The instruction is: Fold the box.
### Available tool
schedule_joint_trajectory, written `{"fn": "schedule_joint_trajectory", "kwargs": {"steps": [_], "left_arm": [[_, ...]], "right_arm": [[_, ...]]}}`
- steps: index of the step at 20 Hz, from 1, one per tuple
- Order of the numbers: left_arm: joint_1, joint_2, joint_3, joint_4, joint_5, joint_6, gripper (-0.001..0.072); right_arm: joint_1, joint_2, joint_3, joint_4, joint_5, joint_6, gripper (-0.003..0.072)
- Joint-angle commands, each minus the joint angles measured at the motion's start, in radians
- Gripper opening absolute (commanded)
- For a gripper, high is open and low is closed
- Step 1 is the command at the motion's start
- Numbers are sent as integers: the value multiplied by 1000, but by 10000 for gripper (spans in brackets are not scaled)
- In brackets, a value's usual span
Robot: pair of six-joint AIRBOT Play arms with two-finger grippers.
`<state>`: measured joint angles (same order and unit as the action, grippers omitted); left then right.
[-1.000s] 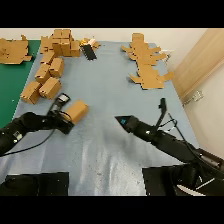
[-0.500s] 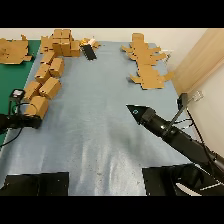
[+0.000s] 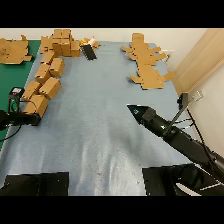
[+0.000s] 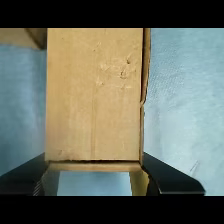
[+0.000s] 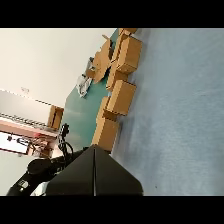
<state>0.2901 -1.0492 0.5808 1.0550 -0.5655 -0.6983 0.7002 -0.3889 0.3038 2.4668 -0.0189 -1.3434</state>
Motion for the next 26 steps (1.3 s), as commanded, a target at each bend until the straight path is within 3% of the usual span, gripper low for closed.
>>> {"fn": "schedule_joint_trajectory", "kwargs": {"steps": [1, 6, 10, 11, 12, 14, 15, 16, 18, 21, 26], "left_arm": [[-69, -84, 64, -2, 40, -29, 424], [-77, -227, 175, -7, 67, -62, 424], [-79, -260, 208, -8, 63, -61, 427], [-79, -258, 212, -7, 47, -61, 507], [-78, -258, 216, -7, 36, -63, 704], [-77, -258, 221, -3, 2, -62, 703], [-77, -258, 226, 0, -18, -62, 703], [-77, -258, 233, 1, -39, -62, 703], [-77, -258, 256, 1, -84, -62, 704], [-77, -258, 304, 36, -145, -93, 704], [-76, -258, 417, 308, -288, -255, 704]], "right_arm": [[-1, -10, 0, 0, 0, 0, 2], [0, -9, 0, 1, 0, 1, 3], [0, -9, 0, 0, 3, 0, 3], [-1, -9, 0, 0, 3, 0, 3], [-1, -9, 0, 0, 3, 0, 3], [-1, -9, 0, 0, 2, 0, 5], [-1, -9, 0, 0, -1, 0, 47], [0, -9, 0, 0, -6, 0, 167], [0, -9, 0, 0, -29, 0, 250], [0, -9, 0, 0, -73, 0, 253], [-1, -11, 0, -11, -116, 0, 253]]}}
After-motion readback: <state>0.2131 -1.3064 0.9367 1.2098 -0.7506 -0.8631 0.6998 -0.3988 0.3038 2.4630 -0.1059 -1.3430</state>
